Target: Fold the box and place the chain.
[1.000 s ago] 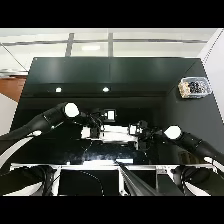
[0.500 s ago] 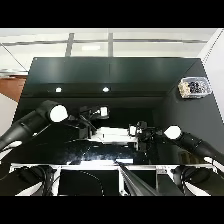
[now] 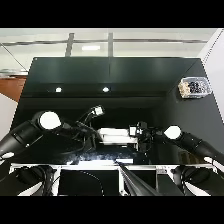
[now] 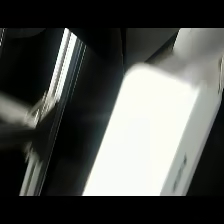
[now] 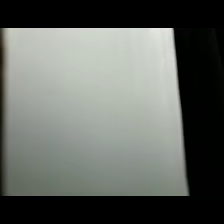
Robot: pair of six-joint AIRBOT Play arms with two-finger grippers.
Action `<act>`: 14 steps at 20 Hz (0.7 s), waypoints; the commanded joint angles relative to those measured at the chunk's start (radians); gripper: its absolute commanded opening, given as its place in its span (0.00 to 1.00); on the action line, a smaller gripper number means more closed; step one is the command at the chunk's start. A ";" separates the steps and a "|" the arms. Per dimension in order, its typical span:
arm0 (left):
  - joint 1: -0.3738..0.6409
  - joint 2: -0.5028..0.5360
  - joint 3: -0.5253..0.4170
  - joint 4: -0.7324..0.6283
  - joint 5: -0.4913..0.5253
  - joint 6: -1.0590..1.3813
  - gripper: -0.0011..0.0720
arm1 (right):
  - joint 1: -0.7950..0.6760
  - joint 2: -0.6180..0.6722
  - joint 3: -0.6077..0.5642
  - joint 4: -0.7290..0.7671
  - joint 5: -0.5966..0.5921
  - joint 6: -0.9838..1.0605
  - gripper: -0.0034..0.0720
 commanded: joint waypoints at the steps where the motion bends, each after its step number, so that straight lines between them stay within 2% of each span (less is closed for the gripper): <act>1: 0.000 0.003 -0.093 -0.386 0.335 0.154 0.06 | 0.000 -0.001 0.000 0.001 0.001 0.000 0.80; 3: 0.000 0.001 -0.121 -0.441 0.539 0.174 0.06 | 0.000 -0.001 0.000 0.001 0.001 0.000 0.80; 5: 0.000 -0.024 -0.128 -0.439 0.657 0.175 0.06 | 0.001 -0.001 0.000 0.001 0.000 0.000 0.80; 10: -0.034 -0.164 -0.127 -0.434 0.631 0.237 0.06 | 0.000 -0.001 0.000 0.002 0.000 0.000 0.80; 14: -0.057 -0.190 -0.127 -0.433 0.631 0.239 0.06 | 0.000 -0.001 0.000 0.002 0.000 0.000 0.80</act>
